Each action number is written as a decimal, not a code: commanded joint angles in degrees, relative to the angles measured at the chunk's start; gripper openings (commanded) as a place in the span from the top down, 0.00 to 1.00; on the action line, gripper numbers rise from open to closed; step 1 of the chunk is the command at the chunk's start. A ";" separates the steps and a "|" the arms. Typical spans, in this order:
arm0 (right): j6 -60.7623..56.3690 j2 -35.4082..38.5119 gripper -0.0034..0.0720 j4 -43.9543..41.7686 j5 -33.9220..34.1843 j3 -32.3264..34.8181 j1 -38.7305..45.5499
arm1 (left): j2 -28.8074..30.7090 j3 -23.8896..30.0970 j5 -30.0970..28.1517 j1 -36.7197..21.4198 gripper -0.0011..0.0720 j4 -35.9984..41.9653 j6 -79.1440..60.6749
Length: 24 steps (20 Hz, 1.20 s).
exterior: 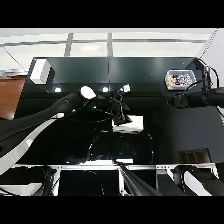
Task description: Fold the box and place the chain.
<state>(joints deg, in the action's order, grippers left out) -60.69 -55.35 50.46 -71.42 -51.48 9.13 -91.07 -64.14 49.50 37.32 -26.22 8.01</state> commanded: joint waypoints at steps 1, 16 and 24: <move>0.31 0.02 0.94 0.83 0.07 -0.04 0.07 | -3.04 -2.75 5.38 0.74 0.01 -5.60 3.08; 0.31 0.02 0.94 0.83 0.07 -0.04 0.07 | -3.04 -5.97 11.08 2.75 0.01 -16.44 6.97; 0.31 0.02 0.94 0.83 0.09 -0.04 0.07 | -3.04 -5.97 10.69 4.87 0.01 -21.44 5.27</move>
<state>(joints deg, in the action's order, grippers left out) -60.36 -55.35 51.29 -71.33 -51.48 9.19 -94.08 -70.04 60.49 41.10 -44.86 13.69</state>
